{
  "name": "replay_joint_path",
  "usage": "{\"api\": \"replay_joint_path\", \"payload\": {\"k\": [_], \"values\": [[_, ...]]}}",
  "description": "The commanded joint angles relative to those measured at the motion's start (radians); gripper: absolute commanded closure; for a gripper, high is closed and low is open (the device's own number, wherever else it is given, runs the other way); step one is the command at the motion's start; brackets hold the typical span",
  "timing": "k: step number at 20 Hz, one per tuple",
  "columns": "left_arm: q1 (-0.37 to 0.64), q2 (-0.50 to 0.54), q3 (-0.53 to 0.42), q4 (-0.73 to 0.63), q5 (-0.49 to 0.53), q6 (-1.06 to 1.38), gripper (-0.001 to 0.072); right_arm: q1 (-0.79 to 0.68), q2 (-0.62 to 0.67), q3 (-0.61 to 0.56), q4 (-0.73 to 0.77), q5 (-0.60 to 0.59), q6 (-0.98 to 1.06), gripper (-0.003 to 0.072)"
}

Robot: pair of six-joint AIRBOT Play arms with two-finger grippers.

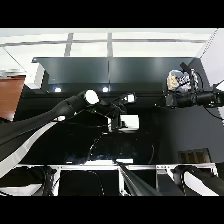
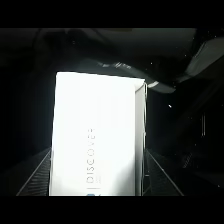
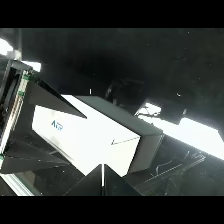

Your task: Fold the box and place the chain.

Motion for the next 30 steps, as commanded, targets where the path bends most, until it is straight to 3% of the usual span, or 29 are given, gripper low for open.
{"api": "replay_joint_path", "payload": {"k": [1, 6, 15, 16, 17, 19, 23, 26, 30], "values": [[-0.001, -0.001, 0.003, 0.034, -0.016, -0.001, -0.0004, 0.0, 0.0, 0.001, -0.001, 0.0, 0.0, 0.0671], [-0.008, -0.001, 0.015, 0.073, -0.016, -0.01, -0.0005, 0.0, 0.0, 0.001, -0.001, 0.0, 0.0, 0.067], [-0.124, -0.054, 0.056, 0.377, 0.043, -0.307, -0.0003, 0.0, 0.0, 0.001, -0.001, -0.018, 0.0, 0.0671], [-0.134, -0.054, 0.057, 0.41, 0.05, -0.32, 0.0107, 0.0, 0.0, 0.001, -0.001, -0.023, 0.0, 0.067], [-0.135, -0.045, 0.069, 0.445, 0.033, -0.359, 0.0334, 0.0, 0.0, 0.001, -0.001, -0.024, 0.0, 0.067], [-0.107, 0.008, 0.094, 0.506, -0.02, -0.469, 0.0358, 0.0, 0.0, 0.001, -0.002, -0.023, 0.0, 0.067], [0.06, 0.211, 0.097, 0.632, -0.198, -0.666, 0.0358, 0.0, 0.0, 0.001, 0.0, -0.022, 0.001, 0.0671], [0.258, 0.373, 0.093, 0.714, -0.382, -0.781, 0.0358, 0.0, 0.0, 0.001, 0.0, -0.022, 0.006, 0.067], [0.59, 0.594, -0.01, 0.731, -0.443, -0.823, 0.0358, 0.0, 0.0, 0.001, 0.0, -0.022, 0.012, 0.0671]]}}
